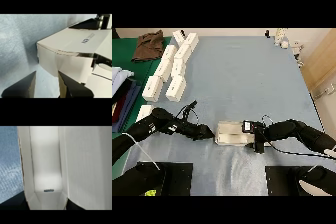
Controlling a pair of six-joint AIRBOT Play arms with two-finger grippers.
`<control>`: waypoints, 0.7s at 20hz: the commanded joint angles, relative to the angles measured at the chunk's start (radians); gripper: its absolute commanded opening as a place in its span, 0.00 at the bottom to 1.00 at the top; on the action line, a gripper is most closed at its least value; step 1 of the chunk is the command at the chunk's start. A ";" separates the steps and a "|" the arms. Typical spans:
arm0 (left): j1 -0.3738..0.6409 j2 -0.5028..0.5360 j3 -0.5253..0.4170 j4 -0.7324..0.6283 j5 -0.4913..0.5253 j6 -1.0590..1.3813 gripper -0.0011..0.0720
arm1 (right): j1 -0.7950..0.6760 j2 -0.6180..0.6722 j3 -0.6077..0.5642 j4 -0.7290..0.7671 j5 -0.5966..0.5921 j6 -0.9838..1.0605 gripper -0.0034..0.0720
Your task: Fold the box.
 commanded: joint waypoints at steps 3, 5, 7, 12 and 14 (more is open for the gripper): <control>-0.002 0.001 0.001 -0.051 0.001 -0.004 0.59 | 0.001 0.001 0.001 0.000 0.000 0.000 0.73; -0.034 0.002 0.006 -0.050 0.005 -0.022 0.59 | 0.001 0.001 0.001 0.000 0.000 0.000 0.73; -0.121 0.002 0.041 -0.005 0.059 -0.095 0.59 | 0.001 0.001 0.001 0.000 0.000 0.000 0.73; -0.374 0.000 0.185 0.496 0.186 -0.611 0.59 | 0.001 0.001 0.001 0.000 0.000 0.000 0.73; -0.430 0.000 0.227 0.627 0.175 -0.760 0.58 | 0.001 0.001 0.001 0.000 0.000 0.000 0.73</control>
